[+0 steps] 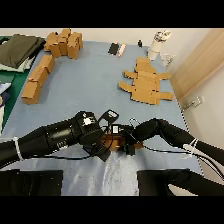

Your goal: Fold the box.

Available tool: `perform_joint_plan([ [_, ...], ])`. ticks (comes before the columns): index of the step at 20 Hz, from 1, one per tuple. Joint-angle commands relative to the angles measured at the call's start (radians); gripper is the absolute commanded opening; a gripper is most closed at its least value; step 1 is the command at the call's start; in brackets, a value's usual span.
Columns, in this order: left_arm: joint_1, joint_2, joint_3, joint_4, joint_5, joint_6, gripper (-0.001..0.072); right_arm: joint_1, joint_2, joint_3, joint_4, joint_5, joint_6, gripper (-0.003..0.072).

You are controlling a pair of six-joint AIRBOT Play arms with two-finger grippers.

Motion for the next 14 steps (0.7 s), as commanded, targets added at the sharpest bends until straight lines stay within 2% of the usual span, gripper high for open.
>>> perform_joint_plan([
  [1, 0.037, 0.053, -0.076, -0.167, 0.108, 0.438, 0.0012, 0.001, 0.0, 0.0, 0.0, 0.0, 0.0, 0.0503],
  [3, 0.177, 0.103, -0.187, -0.377, 0.133, 0.803, 0.0012, 0.001, 0.0, 0.0, 0.0, 0.0, 0.0, 0.0503],
  [5, 0.322, 0.128, -0.287, -0.489, 0.172, 1.149, 0.0015, 0.001, 0.0, 0.0, 0.0, 0.0, 0.0, 0.0503],
  [6, 0.377, 0.129, -0.32, -0.496, 0.219, 1.258, 0.0156, 0.001, 0.0, 0.0, 0.0, 0.0, 0.0, 0.0503],
  [7, 0.418, 0.128, -0.348, -0.502, 0.297, 1.32, 0.054, 0.001, 0.0, 0.0, 0.0, 0.0, 0.0, 0.0503],
  [8, 0.451, 0.128, -0.374, -0.504, 0.386, 1.371, 0.0691, 0.001, 0.0, 0.0, 0.0, 0.0, 0.0, 0.0503],
  [11, 0.494, 0.124, -0.441, -0.539, 0.552, 1.655, 0.0693, 0.001, 0.0, 0.0, 0.0, 0.0, 0.0, 0.0503],
  [14, 0.498, 0.086, -0.481, -0.756, 0.56, 1.973, 0.0701, 0.001, 0.0, 0.0, 0.0, 0.0, 0.0, 0.0503],
])
